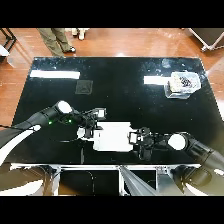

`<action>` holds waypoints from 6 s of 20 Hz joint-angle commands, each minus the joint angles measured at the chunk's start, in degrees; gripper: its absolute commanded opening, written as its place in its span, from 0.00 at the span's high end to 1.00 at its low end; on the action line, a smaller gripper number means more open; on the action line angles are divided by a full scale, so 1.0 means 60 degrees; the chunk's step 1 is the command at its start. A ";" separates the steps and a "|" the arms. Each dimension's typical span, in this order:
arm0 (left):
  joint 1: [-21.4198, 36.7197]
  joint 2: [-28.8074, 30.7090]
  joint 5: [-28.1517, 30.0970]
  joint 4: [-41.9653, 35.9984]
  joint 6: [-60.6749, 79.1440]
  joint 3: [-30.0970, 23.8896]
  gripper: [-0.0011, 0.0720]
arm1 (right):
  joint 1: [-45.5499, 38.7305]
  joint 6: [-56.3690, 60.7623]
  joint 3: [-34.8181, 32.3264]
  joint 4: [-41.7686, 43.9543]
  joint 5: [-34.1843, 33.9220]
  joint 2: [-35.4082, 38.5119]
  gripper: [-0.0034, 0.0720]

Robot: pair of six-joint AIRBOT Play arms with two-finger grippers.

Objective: Fold the box and place the chain.

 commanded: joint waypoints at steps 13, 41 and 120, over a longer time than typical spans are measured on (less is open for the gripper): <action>-0.0007 -0.0007 0.0033 0.0000 -0.0018 0.0011 0.96 | 0.0820 0.1290 0.0226 -0.0011 -0.1541 -0.0117 0.03; -0.0011 -0.0007 0.0036 0.0004 -0.0022 0.0011 0.96 | -0.0994 0.0062 0.1086 0.1093 -0.0889 -0.0189 0.03; -0.0401 -0.0062 0.0393 0.0561 -0.0688 0.0011 0.96 | -0.1330 -0.3071 0.1494 0.2477 0.0204 -0.3027 0.26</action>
